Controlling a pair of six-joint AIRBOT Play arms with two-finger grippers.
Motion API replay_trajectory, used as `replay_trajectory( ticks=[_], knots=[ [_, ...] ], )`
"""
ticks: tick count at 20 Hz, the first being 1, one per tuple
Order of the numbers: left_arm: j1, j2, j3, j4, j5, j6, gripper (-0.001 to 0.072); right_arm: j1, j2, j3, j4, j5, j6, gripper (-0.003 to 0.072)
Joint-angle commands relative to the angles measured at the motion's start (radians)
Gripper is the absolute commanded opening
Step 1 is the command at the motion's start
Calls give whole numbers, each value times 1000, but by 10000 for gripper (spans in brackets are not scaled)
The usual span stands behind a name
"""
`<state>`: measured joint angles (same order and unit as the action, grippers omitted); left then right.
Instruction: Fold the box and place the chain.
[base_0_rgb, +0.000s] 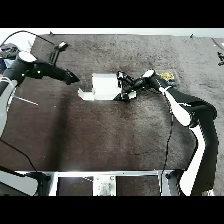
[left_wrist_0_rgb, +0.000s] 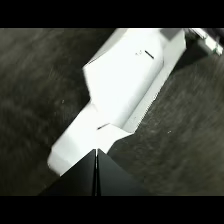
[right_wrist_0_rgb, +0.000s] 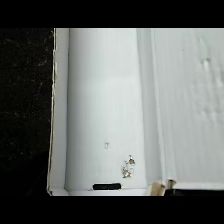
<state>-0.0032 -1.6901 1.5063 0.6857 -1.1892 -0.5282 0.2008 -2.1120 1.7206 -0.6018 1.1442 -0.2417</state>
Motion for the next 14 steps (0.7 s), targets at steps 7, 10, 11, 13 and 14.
replay_trajectory(
  ticks=[7,10,11,13,14],
  knots=[
    [100,18,-224,-35,62,-255,7,0,-1,1,0,0,0,472],
    [100,-3,-240,-34,66,-286,8,0,-1,1,0,0,0,472],
    [100,-10,-240,-35,64,-293,8,0,-1,1,0,0,0,472],
    [97,-23,-240,-39,74,-312,10,-1,-1,1,0,0,0,472],
    [97,-37,-240,-46,81,-325,10,-1,-1,1,0,0,0,472]
  ],
)
